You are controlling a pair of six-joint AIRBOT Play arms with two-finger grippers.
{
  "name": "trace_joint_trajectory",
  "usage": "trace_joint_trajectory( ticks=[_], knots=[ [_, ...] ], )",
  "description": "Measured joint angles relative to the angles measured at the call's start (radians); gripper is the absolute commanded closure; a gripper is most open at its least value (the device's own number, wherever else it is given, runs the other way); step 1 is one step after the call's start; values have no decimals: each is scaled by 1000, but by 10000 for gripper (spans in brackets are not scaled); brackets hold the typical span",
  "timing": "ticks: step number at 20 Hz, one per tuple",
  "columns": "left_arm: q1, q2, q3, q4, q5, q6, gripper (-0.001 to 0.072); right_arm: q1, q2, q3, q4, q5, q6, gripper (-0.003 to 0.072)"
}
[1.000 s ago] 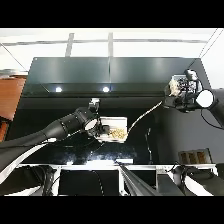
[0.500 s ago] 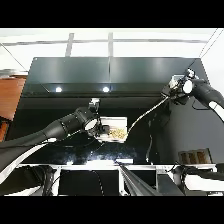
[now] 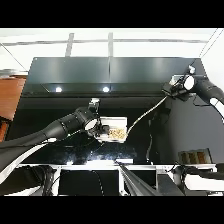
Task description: Fold the box and place the chain.
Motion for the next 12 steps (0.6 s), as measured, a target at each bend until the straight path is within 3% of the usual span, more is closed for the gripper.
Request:
trace_joint_trajectory(
  ticks=[5,12],
  knots=[
    [0,0,0,0,0,0,679,0,261,4,68,56,-193,666],
    [0,0,0,0,0,9,679,0,656,5,391,248,-431,666]
  ],
)
